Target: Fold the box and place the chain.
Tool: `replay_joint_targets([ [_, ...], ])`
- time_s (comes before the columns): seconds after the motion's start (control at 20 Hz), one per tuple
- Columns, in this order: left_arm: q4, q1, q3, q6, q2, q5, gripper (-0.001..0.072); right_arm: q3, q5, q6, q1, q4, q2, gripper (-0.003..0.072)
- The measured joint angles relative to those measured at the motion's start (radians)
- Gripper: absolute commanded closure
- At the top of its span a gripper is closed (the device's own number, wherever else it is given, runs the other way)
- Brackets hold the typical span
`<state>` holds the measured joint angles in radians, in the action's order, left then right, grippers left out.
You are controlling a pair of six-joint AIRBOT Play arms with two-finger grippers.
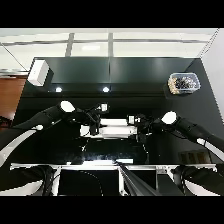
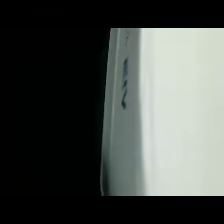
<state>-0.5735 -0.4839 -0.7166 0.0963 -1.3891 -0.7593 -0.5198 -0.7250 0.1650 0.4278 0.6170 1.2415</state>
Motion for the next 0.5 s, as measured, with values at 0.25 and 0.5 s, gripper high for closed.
replay_joint_targets([
  [0.25, -0.086, 0.016, 0.0, -0.109, 0.122, -0.019, 0.039, 0.0, 0.0, 0.0, 0.0, 0.0, 0.0, 0.0197],
  [0.5, -0.338, 0.05, 0.0, -0.433, 0.318, -0.174, 0.0685, 0.0, -0.003, 0.0, 0.0, 0.001, 0.0, 0.0557],
])
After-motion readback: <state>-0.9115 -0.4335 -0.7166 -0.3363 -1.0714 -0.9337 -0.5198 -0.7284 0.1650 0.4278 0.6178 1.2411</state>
